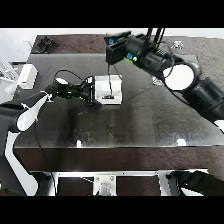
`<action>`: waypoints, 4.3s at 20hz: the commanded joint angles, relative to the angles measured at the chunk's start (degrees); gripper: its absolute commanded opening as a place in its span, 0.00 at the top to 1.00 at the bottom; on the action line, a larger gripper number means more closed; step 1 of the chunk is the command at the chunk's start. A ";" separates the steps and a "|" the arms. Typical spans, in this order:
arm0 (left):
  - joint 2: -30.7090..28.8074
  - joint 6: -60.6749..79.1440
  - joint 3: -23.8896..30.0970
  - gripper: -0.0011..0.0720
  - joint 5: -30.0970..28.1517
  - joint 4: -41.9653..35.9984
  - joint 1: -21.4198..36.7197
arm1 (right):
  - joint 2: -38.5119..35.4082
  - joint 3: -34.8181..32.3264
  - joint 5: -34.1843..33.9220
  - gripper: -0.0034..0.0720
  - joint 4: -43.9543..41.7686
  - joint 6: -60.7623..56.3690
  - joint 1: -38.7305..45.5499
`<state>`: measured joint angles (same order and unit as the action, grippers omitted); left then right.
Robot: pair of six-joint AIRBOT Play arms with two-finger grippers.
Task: Fold the box and place the chain.
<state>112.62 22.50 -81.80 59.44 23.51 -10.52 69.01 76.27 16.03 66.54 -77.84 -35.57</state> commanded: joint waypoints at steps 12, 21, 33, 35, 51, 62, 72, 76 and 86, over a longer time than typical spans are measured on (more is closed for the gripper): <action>-0.02 0.00 0.00 0.29 0.00 0.02 0.02 | 15.28 -6.12 -1.38 0.80 0.15 -4.20 0.42; -0.02 -0.02 0.00 0.29 0.00 0.02 0.02 | 8.68 -7.10 17.88 0.38 14.78 -3.80 11.15; -0.02 0.00 0.00 0.29 -0.02 0.02 0.02 | 15.17 -12.17 22.60 0.29 -15.04 68.76 32.57; -0.02 0.00 0.00 0.29 -0.02 0.02 0.02 | 16.50 -12.17 28.68 0.30 -22.64 78.27 32.46; -0.02 0.00 0.00 0.29 -0.02 0.02 0.02 | 31.56 0.96 42.01 0.38 -22.12 87.52 39.34; -0.02 0.00 0.00 0.29 -0.04 0.02 0.02 | 38.58 8.61 47.80 0.43 -19.76 88.85 39.21; -0.02 0.00 0.00 0.29 -0.02 0.02 0.00 | 40.74 8.57 47.87 0.83 -18.73 87.86 38.84; -0.02 0.00 0.00 0.29 -0.02 0.02 0.02 | 40.24 9.77 48.24 0.94 -18.53 78.64 38.73; -0.02 0.00 0.00 0.29 -0.02 0.02 0.02 | 17.84 10.32 54.07 0.94 -34.53 72.85 33.57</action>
<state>112.62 22.50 -81.80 59.44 23.53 -10.52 92.92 86.50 69.60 36.38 -2.68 -0.05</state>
